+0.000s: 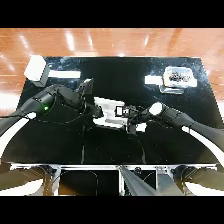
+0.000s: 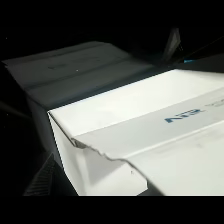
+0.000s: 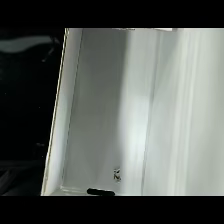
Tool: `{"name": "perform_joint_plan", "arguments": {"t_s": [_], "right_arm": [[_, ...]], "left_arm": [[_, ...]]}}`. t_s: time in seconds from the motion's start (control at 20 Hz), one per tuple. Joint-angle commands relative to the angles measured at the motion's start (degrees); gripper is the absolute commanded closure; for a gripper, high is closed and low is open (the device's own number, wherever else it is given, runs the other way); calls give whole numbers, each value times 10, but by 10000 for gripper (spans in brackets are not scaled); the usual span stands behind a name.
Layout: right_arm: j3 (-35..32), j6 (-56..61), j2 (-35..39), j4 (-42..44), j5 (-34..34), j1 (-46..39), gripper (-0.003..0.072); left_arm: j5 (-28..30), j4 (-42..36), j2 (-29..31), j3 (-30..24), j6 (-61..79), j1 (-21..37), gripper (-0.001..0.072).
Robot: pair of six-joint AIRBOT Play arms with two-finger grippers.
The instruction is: Fold the box and place the chain.
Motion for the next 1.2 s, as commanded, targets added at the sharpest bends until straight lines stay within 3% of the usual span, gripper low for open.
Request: {"name": "perform_joint_plan", "arguments": {"t_s": [0.0, 0.5, 0.65, 1.05, 1.1, 1.15], "right_arm": [[0, 0, 0, 0, 6, 0, 63], [0, 0, 1, -11, 14, 0, 64], [0, 0, 1, -11, 14, 0, 64], [0, 0, 1, -10, 11, 0, 64], [0, 0, 1, -11, 11, 2, 64], [0, 0, 1, -11, 10, 2, 64]], "left_arm": [[-31, 27, 0, 0, -33, -17, 83], [-24, 35, 1, 0, -56, -31, 85], [-9, 112, 9, 0, -119, -55, 86], [-61, 346, 21, 1, -381, -175, 121], [-65, 353, 20, 1, -403, -185, 170], [-63, 354, 19, 3, -414, -193, 267]]}}
